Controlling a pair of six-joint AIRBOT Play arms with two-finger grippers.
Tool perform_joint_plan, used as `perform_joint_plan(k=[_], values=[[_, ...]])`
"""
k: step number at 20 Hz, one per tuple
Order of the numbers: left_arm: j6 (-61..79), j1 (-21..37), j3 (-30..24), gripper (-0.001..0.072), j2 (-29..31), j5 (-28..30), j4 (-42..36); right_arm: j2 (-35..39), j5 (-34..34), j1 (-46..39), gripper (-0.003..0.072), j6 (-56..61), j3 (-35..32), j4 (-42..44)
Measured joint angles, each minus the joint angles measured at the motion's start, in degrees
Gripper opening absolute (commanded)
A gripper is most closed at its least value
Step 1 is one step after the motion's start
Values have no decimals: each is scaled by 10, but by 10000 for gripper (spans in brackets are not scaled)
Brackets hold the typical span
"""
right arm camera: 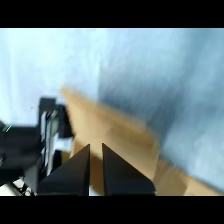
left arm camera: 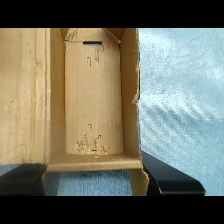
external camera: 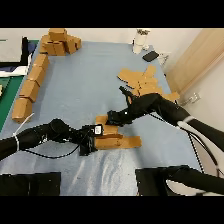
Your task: Fold the box.
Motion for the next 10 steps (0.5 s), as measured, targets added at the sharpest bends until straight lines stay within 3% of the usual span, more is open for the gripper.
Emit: perform_joint_plan(k=[4, 10], values=[[0, 0, 0, 402, 0, 0, 0, -69, -3, 3, 120, -35, 22, 1], [0, 0, 0, 402, 0, 0, 0, -97, -2, 6, 119, -71, 24, -12]])
